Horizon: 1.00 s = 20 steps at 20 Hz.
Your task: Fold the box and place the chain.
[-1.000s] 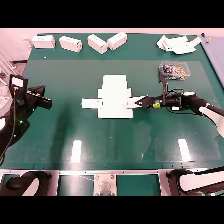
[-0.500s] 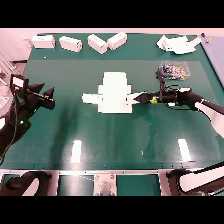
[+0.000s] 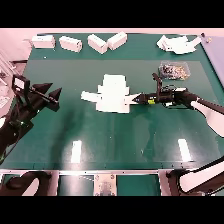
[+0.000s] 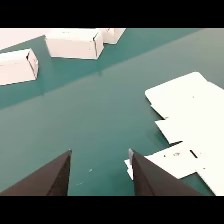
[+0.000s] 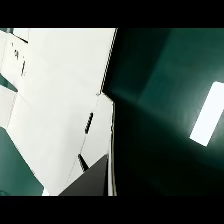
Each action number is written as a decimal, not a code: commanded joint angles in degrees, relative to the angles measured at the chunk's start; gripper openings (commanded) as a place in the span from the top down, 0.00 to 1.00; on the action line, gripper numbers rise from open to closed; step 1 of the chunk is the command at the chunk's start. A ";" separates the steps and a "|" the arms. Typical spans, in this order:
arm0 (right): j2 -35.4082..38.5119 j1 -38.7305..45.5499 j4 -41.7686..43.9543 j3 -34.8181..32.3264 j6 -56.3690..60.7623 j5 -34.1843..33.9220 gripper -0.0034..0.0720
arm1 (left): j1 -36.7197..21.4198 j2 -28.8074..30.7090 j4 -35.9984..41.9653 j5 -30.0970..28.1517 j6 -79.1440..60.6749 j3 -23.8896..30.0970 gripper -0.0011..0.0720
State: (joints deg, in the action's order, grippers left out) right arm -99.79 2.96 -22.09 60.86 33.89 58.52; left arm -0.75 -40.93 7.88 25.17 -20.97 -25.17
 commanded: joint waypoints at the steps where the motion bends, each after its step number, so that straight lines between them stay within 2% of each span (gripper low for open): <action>1: -0.37 -0.31 -2.47 2.10 -0.02 0.09 0.95 | -0.02 -4.22 1.20 2.21 -0.50 -1.29 0.40; 4: -0.48 -0.48 -3.43 5.14 0.24 3.17 0.95 | 0.00 -13.27 1.22 6.95 0.02 -5.49 0.40; 8: -0.50 -0.85 -5.25 6.23 1.73 3.48 0.95 | 0.00 -27.12 0.44 14.71 2.82 -14.01 0.40; 11: -0.48 -0.87 -5.81 6.23 2.34 3.45 0.95 | 0.00 -36.09 0.26 17.38 4.44 -19.65 0.41; 17: -0.46 -1.07 -4.50 5.99 2.32 3.19 0.95 | 0.35 -39.23 0.96 17.79 6.29 -21.24 0.40; 20: -0.24 -1.09 -3.41 5.40 2.29 2.58 0.95 | 0.35 -45.13 -4.66 20.81 12.57 -26.18 0.40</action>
State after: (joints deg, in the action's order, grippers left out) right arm -100.22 1.93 -26.65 66.72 36.14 61.73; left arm -0.43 -81.78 7.31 43.31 -13.13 -47.90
